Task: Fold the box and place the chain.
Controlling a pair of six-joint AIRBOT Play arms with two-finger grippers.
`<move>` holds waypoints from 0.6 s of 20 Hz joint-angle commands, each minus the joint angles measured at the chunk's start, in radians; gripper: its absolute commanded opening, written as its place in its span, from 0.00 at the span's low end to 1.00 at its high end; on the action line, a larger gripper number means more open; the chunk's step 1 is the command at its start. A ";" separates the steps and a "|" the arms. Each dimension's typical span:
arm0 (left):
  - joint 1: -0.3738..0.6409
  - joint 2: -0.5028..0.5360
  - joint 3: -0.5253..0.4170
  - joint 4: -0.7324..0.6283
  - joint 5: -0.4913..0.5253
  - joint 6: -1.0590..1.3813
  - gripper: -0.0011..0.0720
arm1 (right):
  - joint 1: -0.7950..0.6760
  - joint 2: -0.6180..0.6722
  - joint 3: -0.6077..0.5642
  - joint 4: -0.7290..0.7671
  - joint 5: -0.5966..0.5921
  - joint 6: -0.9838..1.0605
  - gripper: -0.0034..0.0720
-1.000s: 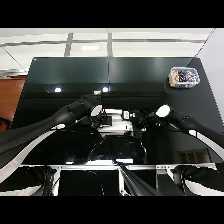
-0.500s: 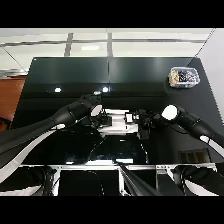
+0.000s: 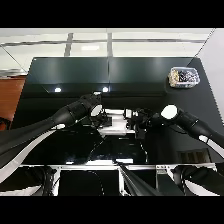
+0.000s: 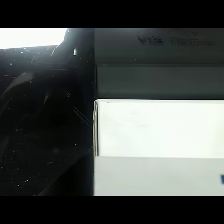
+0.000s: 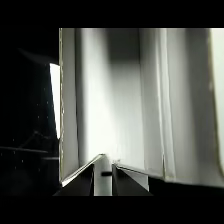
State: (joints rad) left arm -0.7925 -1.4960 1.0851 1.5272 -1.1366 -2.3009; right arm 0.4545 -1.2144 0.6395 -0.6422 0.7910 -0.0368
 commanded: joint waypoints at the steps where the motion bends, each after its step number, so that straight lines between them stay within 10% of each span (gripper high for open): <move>1: 0.001 0.000 0.001 0.001 0.002 0.000 0.05 | 0.026 -0.041 0.001 0.095 -0.026 0.000 0.21; 4: 0.001 0.000 0.001 0.001 0.002 0.000 0.05 | 0.024 -0.046 0.001 0.092 -0.033 0.024 0.48; 5: 0.001 0.000 0.001 0.001 0.002 0.000 0.05 | 0.024 -0.046 0.000 0.090 -0.023 0.026 0.25; 6: 0.001 0.000 0.001 0.001 0.002 0.000 0.05 | 0.023 -0.046 0.001 0.092 -0.010 0.026 0.25; 7: 0.001 0.000 0.001 0.001 0.002 0.000 0.05 | 0.023 -0.046 0.000 0.092 -0.010 0.037 0.55; 9: 0.001 0.000 0.001 0.001 0.002 0.000 0.05 | 0.019 -0.045 0.001 0.088 0.014 0.071 0.19; 12: 0.001 0.000 0.001 0.001 0.002 0.000 0.05 | -0.026 -0.011 0.011 0.072 0.102 0.327 0.06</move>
State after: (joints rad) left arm -0.7925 -1.4956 1.0851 1.5280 -1.1378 -2.3009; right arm 0.4576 -1.2480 0.6426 -0.5579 0.8181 0.0845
